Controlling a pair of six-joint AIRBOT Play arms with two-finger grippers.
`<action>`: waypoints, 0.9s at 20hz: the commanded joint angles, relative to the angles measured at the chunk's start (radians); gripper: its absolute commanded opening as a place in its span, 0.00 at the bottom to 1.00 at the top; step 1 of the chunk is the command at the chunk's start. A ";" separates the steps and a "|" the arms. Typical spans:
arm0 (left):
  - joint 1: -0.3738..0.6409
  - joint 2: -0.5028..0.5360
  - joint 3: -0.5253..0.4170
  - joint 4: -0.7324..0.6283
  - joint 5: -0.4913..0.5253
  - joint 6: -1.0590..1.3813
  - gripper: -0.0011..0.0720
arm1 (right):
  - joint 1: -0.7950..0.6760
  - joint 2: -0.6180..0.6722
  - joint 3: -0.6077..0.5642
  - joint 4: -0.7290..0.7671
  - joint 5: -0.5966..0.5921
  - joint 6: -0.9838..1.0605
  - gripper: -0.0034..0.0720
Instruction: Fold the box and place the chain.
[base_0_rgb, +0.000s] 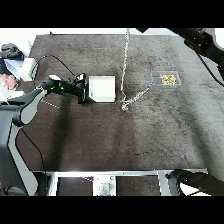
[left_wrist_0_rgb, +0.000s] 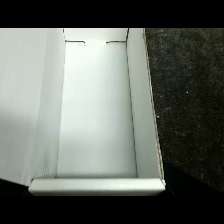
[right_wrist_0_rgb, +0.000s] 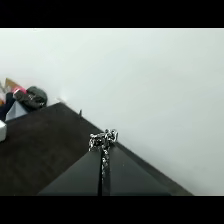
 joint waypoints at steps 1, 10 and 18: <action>0.000 0.000 0.000 0.000 0.000 0.000 0.65 | 0.008 -0.005 0.051 0.002 -0.034 0.001 0.07; 0.000 0.000 0.000 0.000 0.000 0.000 0.65 | 0.009 -0.033 0.105 0.012 -0.061 0.001 0.07; 0.000 0.000 0.000 0.000 0.000 0.000 0.65 | 0.040 -0.068 0.123 0.026 -0.068 -0.003 0.07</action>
